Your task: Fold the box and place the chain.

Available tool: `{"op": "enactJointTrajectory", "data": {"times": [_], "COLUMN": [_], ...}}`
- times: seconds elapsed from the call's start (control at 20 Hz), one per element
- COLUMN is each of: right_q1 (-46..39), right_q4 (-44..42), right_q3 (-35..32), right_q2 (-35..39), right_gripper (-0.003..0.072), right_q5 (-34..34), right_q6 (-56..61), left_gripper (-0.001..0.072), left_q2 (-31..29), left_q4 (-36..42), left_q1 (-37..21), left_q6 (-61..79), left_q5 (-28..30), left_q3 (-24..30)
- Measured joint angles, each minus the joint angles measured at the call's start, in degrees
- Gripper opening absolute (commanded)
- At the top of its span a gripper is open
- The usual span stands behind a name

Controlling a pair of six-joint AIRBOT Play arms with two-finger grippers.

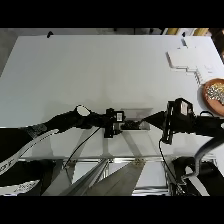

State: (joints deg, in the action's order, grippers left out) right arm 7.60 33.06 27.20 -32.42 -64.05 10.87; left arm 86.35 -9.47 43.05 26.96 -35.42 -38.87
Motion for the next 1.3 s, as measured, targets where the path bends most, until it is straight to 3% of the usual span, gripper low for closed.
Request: {"op": "enactJointTrajectory", "data": {"times": [0.3,0.45,0.5,0.65,0.8,0.85,1.3], "right_q1": [10.9,13.4,13.8,14.5,14.8,14.8,15.5], "right_q4": [4.1,6.2,7.7,14.4,20.5,22.4,29.5], "right_q3": [0.1,1.4,2.4,8.2,15.3,17.1,21.4], "right_q2": [-10.9,-14.7,-15.5,-16.7,-17.3,-17.6,-28.7], "right_gripper": [0.0030,0.0241,0.0244,0.0237,0.0054,0.0042,0.0067], "right_q5": [9.6,13.2,13.6,12.2,9.2,9.1,12.8], "right_q6": [7.6,10.6,11.7,16.2,18.6,19.2,20.6], "left_gripper": [0.0313,0.0313,0.0313,0.0313,0.0313,0.0313,0.0313], "left_q2": [0.0,0.0,0.0,0.0,0.0,0.0,0.0], "left_q4": [0.0,0.0,0.0,0.0,0.0,0.0,0.0], "left_q1": [0.0,0.0,0.0,0.0,0.0,0.0,0.0], "left_q6": [0.0,0.0,0.0,0.0,0.0,0.0,0.0], "left_q5": [0.0,0.0,0.0,0.0,0.0,0.0,0.0], "left_q3": [0.0,0.0,0.0,0.0,0.0,0.0,0.0]}}
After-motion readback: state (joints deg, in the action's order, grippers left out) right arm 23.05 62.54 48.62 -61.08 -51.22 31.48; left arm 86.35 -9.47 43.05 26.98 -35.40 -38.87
